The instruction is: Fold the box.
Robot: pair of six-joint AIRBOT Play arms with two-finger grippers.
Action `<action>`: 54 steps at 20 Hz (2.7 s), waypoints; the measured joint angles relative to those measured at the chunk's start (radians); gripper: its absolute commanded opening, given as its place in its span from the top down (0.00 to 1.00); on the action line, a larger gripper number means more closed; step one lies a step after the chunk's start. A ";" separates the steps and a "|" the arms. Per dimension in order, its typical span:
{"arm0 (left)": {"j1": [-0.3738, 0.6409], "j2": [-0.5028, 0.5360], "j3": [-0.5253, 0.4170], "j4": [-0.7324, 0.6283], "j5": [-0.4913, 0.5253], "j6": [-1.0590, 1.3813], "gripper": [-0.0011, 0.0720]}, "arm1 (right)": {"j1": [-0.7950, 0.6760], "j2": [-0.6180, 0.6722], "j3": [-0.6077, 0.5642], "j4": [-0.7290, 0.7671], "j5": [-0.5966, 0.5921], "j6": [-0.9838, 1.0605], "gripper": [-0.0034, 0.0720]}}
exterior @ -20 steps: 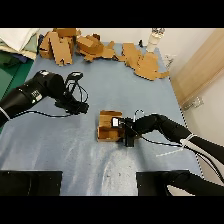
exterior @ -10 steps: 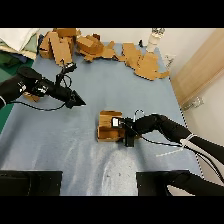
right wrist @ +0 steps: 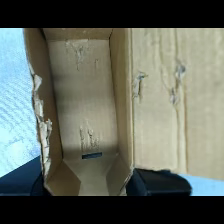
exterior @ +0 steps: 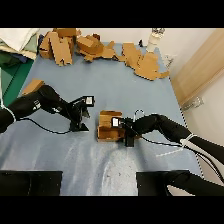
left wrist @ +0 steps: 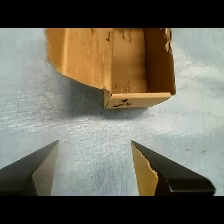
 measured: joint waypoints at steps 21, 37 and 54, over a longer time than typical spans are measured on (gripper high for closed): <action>-0.187 -0.031 -0.037 0.008 0.072 -0.106 0.04 | 0.000 0.000 0.000 0.000 0.000 0.000 0.29; -0.229 -0.063 -0.043 -0.046 0.121 -0.108 0.04 | 0.000 0.000 0.000 0.000 0.000 -0.001 0.29; -0.229 -0.071 -0.044 -0.043 0.118 -0.108 0.03 | 0.000 0.000 0.000 0.000 0.000 -0.001 0.29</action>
